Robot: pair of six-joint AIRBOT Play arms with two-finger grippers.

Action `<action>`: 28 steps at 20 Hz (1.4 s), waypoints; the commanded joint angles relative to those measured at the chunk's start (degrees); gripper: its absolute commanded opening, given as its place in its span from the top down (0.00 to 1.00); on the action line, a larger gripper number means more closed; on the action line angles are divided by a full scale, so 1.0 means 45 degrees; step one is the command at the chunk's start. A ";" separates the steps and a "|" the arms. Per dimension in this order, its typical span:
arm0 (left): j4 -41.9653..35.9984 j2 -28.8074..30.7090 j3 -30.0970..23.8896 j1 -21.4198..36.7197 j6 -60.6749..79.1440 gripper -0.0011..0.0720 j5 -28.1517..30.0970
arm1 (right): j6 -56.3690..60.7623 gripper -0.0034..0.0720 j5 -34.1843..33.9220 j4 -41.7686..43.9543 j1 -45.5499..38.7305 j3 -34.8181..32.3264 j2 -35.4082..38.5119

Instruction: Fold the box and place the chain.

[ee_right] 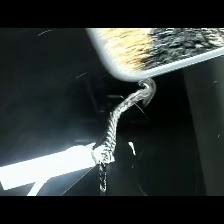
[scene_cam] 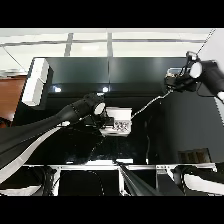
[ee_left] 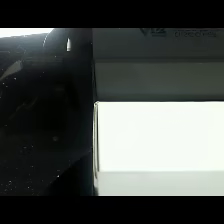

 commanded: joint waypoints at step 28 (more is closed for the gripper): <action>0.0005 0.0000 0.0005 0.0000 0.0005 0.94 -0.0097 | -0.4245 0.93 0.1360 1.1701 0.2778 0.1443 0.7145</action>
